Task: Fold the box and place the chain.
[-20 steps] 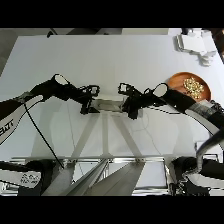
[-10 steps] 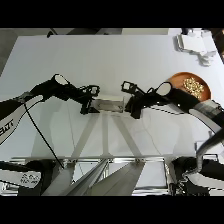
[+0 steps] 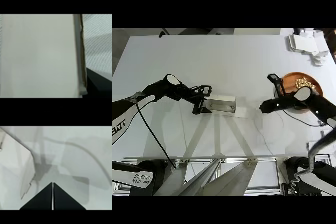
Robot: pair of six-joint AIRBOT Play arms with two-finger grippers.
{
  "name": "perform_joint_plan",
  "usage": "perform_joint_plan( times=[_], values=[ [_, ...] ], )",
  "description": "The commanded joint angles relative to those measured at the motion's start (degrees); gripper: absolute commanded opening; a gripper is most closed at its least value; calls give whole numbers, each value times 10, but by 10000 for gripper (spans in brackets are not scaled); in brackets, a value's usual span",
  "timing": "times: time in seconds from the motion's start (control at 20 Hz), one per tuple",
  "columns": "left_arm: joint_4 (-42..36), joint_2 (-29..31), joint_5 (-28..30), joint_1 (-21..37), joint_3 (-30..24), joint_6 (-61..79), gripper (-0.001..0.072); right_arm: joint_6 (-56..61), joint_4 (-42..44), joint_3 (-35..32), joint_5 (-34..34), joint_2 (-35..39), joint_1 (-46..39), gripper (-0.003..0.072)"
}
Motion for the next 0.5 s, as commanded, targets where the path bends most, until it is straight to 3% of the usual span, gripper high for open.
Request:
perform_joint_plan(
  times=[0.0, 0.25, 0.45],
  values=[
    [0, 0, 0, 0, 0, 0, 433, 106, 41, -32, 0, -17, -18, 16],
    [0, 0, 0, 0, 0, 0, 433, 92, 145, -32, -37, -90, 30, 16],
    [0, 0, 0, 0, 0, 0, 433, -19, 290, -31, -25, -108, 68, 15]
  ],
)
